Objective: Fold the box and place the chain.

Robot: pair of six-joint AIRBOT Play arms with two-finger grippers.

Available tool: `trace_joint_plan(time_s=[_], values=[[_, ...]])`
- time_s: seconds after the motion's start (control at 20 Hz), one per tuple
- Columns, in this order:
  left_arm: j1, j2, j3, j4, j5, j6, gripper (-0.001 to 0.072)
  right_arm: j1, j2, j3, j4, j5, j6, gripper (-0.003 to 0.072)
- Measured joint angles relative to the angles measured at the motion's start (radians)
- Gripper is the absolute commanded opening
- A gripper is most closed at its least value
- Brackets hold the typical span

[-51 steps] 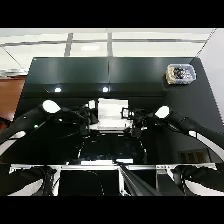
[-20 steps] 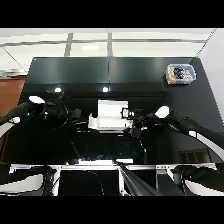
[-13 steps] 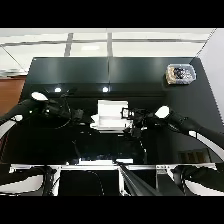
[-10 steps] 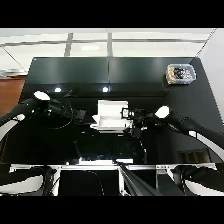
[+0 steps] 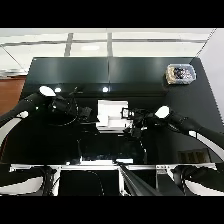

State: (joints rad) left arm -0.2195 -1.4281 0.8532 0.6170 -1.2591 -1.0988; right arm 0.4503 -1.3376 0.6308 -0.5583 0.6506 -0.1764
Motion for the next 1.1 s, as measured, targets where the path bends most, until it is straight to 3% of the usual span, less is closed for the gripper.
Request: trace_joint_plan(time_s=[0.5,1.1], values=[[-0.130,0.000,0.074,0.180,0.102,-0.212,0.0361,0.000,0.000,0.000,0.000,0.000,0.001,0.0238],[-0.350,0.000,0.158,0.655,0.177,-0.689,0.0361,0.000,0.000,0.000,0.000,0.000,0.000,0.0238]])
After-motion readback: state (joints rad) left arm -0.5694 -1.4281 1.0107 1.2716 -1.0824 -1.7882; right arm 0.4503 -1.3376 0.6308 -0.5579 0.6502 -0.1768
